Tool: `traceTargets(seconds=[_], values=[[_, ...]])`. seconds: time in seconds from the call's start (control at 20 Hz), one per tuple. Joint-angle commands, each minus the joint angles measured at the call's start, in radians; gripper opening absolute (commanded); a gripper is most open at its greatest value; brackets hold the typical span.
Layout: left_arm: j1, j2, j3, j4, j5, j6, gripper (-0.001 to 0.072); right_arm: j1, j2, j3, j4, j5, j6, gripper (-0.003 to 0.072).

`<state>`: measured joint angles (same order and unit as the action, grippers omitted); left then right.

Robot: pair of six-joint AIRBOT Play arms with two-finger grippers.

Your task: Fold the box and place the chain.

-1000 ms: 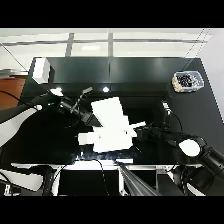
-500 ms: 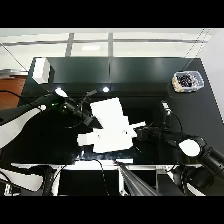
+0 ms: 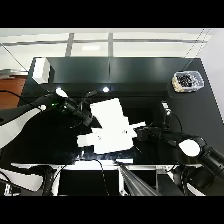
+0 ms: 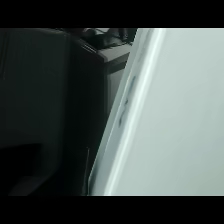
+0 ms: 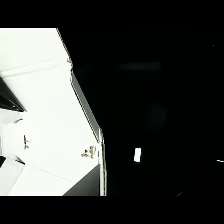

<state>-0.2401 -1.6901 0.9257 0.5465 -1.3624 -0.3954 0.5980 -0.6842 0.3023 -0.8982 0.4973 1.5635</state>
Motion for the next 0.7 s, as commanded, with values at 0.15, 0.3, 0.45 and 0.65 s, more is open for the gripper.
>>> traceTargets(seconds=[0.15,0.3,0.45,0.65], values=[[-0.001,0.000,0.001,0.003,0.001,0.000,0.0067,0.001,0.000,0.000,-0.006,0.004,-0.001,0.0022],[-0.001,0.000,0.005,0.004,-0.019,0.001,0.0030,0.000,0.000,0.000,-0.020,0.016,0.000,0.0370],[-0.001,0.007,0.024,0.003,-0.033,0.001,0.0028,-0.012,0.016,0.046,-0.110,0.094,0.000,0.0697],[-0.013,0.082,0.028,0.026,-0.021,0.062,0.0026,-0.103,0.074,0.257,-0.484,0.411,-0.003,0.0697]])
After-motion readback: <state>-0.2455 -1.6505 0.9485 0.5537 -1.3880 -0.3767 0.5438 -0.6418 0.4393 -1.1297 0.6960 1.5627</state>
